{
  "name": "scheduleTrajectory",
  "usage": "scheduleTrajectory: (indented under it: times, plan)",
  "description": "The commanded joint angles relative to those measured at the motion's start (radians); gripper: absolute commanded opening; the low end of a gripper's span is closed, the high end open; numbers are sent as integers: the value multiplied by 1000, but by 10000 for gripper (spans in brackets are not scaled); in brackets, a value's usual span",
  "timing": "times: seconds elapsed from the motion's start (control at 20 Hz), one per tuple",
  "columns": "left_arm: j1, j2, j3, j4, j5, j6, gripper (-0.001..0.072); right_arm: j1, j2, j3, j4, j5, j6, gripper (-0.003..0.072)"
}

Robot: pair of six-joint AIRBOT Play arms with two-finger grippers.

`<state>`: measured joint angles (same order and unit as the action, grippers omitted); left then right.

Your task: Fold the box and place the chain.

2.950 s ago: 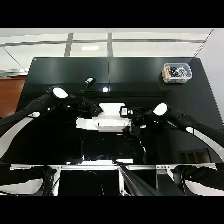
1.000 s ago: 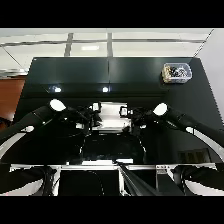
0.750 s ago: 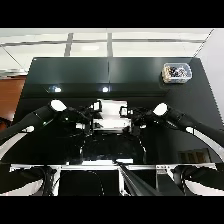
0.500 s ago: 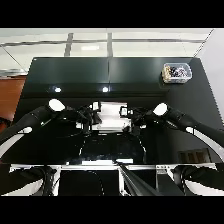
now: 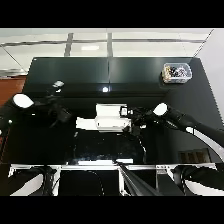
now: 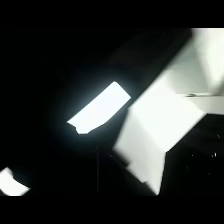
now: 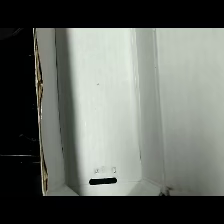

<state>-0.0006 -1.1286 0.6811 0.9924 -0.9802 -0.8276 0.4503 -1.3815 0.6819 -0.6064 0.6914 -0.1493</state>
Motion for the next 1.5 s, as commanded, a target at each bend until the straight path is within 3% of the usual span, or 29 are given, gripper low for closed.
scheduleTrajectory:
  times: [0.0,0.05,0.15,0.35,0.6,1.05,1.1,1.2,1.45]
  plan:
    - [225,-115,-7,-168,-249,-323,27,0,0,0,0,0,0,247]
    - [257,-174,-7,-246,-306,-284,26,0,0,0,0,0,0,248]
    - [269,-273,-7,-334,-311,-212,26,0,0,0,0,0,0,248]
    - [158,-391,-3,-402,-266,-185,26,0,0,0,0,0,0,248]
    - [-29,-417,14,-402,-222,-167,26,0,0,0,0,0,0,248]
    - [-26,-417,111,-407,-319,-167,30,0,0,0,0,0,0,248]
    - [-26,-417,118,-410,-333,-167,97,0,0,0,0,0,0,248]
    - [-32,-417,127,-432,-370,-168,534,0,0,0,0,0,0,247]
    - [-143,-417,162,-425,-337,-242,549,0,0,0,0,0,0,247]
